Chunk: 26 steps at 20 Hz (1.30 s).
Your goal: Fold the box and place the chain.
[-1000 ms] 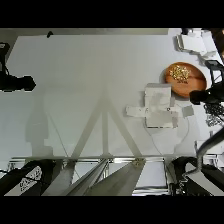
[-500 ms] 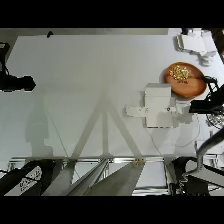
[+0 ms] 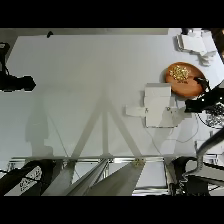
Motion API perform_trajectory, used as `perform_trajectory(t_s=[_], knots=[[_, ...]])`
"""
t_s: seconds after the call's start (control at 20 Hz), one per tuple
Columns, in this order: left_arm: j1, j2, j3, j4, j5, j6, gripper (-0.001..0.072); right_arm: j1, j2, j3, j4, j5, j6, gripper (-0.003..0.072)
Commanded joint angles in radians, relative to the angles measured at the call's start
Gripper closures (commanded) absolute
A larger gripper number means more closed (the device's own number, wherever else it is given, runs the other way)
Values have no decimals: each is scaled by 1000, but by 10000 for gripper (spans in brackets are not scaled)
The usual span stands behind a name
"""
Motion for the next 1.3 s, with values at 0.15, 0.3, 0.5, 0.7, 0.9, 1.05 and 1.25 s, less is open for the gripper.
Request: perform_trajectory(t_s=[0.15, 0.3, 0.5, 0.7, 0.9, 1.05, 1.25], knots=[[0, -1, 1, 0, 0, 0, 168, 93, 68, 0, 258, 57, -153, 681], [0, -1, 1, 0, 0, 0, 168, 232, 158, -13, 350, -2, -204, 681], [0, -1, 1, 0, 0, 0, 168, 426, 266, -86, 568, -192, -319, 681], [0, -1, 1, 0, 0, 0, 168, 564, 280, -220, 699, -386, -426, 681], [0, -1, 1, 0, 0, 0, 168, 640, 335, -407, 814, -755, -471, 681], [0, -1, 1, 0, 0, 0, 168, 679, 342, -481, 830, -867, -466, 680], [0, -1, 1, 0, 0, 0, 168, 715, 342, -534, 876, -941, -466, 680]])
